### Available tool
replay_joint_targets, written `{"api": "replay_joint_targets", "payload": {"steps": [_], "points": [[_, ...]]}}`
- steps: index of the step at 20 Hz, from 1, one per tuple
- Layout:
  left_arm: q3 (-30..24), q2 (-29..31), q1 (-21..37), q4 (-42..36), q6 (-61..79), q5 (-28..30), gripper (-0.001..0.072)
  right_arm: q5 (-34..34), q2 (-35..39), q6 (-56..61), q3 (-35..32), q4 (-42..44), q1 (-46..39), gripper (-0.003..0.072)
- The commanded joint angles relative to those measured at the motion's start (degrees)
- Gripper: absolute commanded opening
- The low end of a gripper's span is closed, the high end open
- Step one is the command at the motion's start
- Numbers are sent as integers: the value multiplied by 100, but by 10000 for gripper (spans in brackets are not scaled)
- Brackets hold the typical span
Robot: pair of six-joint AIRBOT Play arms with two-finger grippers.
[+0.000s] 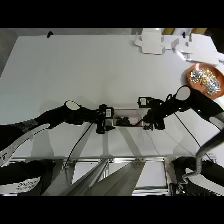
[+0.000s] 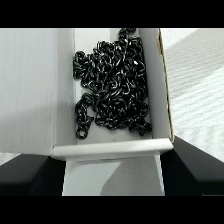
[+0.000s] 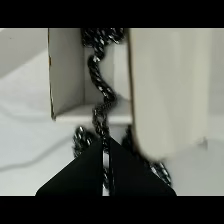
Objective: Fold the box and place the chain.
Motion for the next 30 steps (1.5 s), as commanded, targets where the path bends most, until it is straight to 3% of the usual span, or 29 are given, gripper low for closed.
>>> {"api": "replay_joint_targets", "payload": {"steps": [1, 4, 7, 12, 16, 20, 22, 30], "points": [[0, 7, 0, 2, 0, 0, 133, 214, 909, 549, 234, -933, 7, 20], [0, 7, 0, 2, 0, 0, 133, 616, 1714, 549, 686, -828, 146, 20], [0, 7, 0, 0, 0, 0, 133, 704, 2072, 551, 1139, -428, 627, 20], [0, 4, 0, 0, 0, 0, 133, 13, 1880, 555, 1333, 391, 1751, 20], [0, 4, 0, 0, 0, 0, 133, -76, 1134, 929, 1333, 310, 2245, 21], [0, 4, 0, 2, 0, 0, 133, -317, 179, 1482, 1331, 37, 2249, 79], [0, 4, 0, 0, 0, 0, 133, -369, -39, 1609, 1331, -136, 2199, 277], [0, 4, 0, 0, 0, 0, 133, 214, 1172, 1403, 1309, -140, 861, 249]]}}
